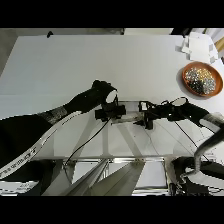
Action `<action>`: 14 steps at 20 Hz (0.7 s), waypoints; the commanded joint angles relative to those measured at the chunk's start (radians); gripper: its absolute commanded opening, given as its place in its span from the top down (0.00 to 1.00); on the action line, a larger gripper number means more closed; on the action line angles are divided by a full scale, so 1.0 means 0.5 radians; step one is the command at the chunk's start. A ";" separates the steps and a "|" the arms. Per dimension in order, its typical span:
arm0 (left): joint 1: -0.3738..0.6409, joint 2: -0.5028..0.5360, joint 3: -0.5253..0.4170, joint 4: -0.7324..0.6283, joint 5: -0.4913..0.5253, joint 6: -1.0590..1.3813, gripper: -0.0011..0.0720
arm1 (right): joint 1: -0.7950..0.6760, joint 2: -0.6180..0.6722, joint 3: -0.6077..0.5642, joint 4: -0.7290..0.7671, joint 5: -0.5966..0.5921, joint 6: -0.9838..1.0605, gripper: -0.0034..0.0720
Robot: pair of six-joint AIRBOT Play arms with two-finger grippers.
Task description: Fold the box and place the chain.
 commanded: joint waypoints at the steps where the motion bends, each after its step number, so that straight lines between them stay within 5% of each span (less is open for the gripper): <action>1: 0.001 -0.085 0.085 -0.046 -0.041 -0.016 0.46 | 0.002 0.002 0.000 0.001 0.000 0.001 0.40; 12: 0.001 -0.143 0.127 -0.009 -0.169 -0.014 0.64 | 0.002 0.002 0.000 0.000 0.000 0.001 0.40; 14: 0.000 -0.145 0.127 -0.009 -0.151 -0.014 0.90 | 0.002 0.002 0.000 0.000 0.000 0.001 0.40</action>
